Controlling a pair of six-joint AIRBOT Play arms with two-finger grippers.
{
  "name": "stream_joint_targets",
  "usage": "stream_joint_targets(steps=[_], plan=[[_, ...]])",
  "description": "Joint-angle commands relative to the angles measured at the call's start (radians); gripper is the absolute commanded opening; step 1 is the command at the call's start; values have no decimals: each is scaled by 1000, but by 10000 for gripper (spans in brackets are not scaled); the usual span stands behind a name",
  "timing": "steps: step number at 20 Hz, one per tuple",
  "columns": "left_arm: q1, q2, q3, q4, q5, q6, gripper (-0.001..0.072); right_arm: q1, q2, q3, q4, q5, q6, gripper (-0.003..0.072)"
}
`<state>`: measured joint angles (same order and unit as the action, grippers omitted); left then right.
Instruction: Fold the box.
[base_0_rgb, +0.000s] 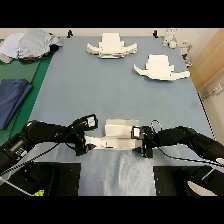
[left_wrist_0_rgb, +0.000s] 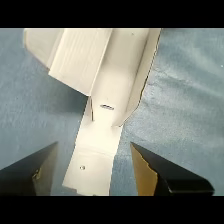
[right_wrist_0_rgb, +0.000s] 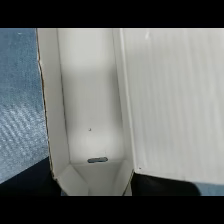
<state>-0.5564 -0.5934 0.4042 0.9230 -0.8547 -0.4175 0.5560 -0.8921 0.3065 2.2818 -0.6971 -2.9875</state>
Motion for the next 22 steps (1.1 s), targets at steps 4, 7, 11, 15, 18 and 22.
stream_joint_targets(steps=[4,7,11,15,18,22], plan=[[3,-159,-26,-198,40,373,710,0,0,0,0,0,0,462],[1,-240,-26,-221,77,385,708,0,0,0,0,0,0,462],[1,-286,-26,-262,88,438,520,0,0,0,0,0,0,462],[-2,-325,-21,-351,126,516,290,0,0,0,0,0,0,462],[-37,-348,-13,-372,134,516,179,0,0,0,0,0,0,462],[-76,-367,-8,-417,187,525,125,0,0,0,0,0,0,462]])
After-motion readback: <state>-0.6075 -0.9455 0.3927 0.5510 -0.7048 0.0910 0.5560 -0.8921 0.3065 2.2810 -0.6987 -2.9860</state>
